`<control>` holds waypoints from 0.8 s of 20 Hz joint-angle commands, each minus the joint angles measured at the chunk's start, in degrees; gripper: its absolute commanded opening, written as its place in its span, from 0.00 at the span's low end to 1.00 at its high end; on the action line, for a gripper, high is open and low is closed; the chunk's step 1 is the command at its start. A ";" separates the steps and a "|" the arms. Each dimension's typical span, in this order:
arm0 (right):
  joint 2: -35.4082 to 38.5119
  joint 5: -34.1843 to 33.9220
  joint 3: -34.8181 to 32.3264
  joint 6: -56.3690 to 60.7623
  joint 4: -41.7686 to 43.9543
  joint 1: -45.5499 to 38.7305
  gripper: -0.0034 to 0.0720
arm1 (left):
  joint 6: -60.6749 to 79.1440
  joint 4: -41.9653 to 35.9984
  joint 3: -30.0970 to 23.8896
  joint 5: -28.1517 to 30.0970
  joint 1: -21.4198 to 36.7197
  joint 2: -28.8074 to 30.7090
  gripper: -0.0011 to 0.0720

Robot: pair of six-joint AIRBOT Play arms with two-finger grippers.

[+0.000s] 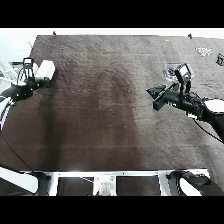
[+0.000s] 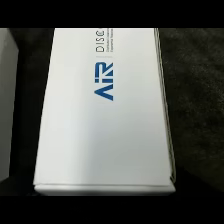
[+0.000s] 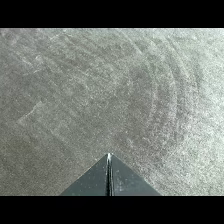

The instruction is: Fold the box and place the chain.

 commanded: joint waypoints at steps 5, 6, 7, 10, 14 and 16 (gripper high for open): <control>-0.02 0.02 -0.02 -0.02 0.04 0.04 0.06 | -0.85 -0.24 0.35 0.35 0.00 -0.44 1.00; -0.02 0.02 -0.02 -0.02 0.04 0.04 0.08 | -0.81 -0.20 0.35 0.26 0.00 -0.42 1.00; -0.02 0.02 -0.02 -0.02 0.02 0.04 0.23 | -0.72 0.00 0.33 -0.13 0.00 -0.31 1.00; -0.02 0.00 0.00 -0.04 0.02 0.04 0.53 | -0.79 1.57 0.33 -3.93 0.00 1.95 1.00; 0.00 -1.51 0.00 -0.04 0.00 0.04 0.73 | -1.70 4.55 0.31 -6.91 0.00 10.05 1.00; 0.11 -1.57 0.00 -0.02 -0.02 0.02 0.73 | -6.47 11.63 0.31 -8.81 0.00 14.62 1.00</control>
